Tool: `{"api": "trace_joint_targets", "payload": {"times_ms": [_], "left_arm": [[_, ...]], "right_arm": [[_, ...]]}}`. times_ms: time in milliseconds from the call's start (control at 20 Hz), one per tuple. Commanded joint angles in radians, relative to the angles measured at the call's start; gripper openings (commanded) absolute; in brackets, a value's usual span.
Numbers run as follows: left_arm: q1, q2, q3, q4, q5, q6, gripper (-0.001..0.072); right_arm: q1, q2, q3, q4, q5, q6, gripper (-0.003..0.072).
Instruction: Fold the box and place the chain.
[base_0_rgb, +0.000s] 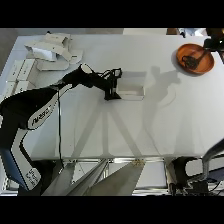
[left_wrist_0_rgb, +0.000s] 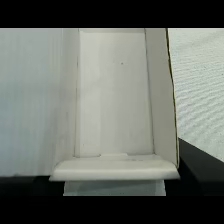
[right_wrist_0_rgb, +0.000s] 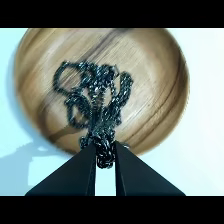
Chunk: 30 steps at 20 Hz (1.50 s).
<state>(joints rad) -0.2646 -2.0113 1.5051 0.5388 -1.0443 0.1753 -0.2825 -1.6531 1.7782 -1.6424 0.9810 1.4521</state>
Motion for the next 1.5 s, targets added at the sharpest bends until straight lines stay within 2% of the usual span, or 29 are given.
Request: {"api": "trace_joint_targets", "payload": {"times_ms": [0,150,300,450,550,650,800,1000,1250,1450], "left_arm": [[0.001,0.000,0.001,0.000,0.000,0.000,0.0438],[0.001,0.000,0.001,0.000,0.000,0.000,0.0439],[0.001,0.000,0.001,0.000,0.000,0.000,0.0438],[0.001,0.000,0.001,0.000,0.000,0.000,0.0439],[0.001,0.000,0.001,0.000,0.000,0.000,0.0438],[0.001,0.000,0.001,0.000,0.000,0.000,0.0438],[0.001,0.000,0.001,0.000,0.000,0.000,0.0438],[0.001,0.000,0.001,0.000,0.000,0.000,0.0439],[0.001,0.000,0.001,0.000,0.000,0.000,0.0438],[0.001,0.000,0.001,0.000,0.000,0.000,0.0438]], "right_arm": [[0.001,0.151,-0.002,0.113,0.181,-0.103,0.0015],[0.001,0.296,-0.059,0.134,0.233,-0.127,0.0014],[0.001,0.463,-0.219,0.142,0.235,-0.147,0.0014],[0.012,0.616,-0.389,0.212,0.235,-0.178,0.0014],[0.059,0.691,-0.467,0.241,0.242,-0.193,0.0014],[0.146,0.728,-0.496,0.252,0.275,-0.201,0.0014],[0.314,0.724,-0.496,0.251,0.278,-0.201,0.0014],[0.480,0.654,-0.497,0.251,0.166,-0.201,0.0015],[0.557,0.487,-0.498,0.251,0.042,-0.193,0.0015],[0.593,0.453,-0.498,0.290,-0.084,-0.205,0.0015]]}}
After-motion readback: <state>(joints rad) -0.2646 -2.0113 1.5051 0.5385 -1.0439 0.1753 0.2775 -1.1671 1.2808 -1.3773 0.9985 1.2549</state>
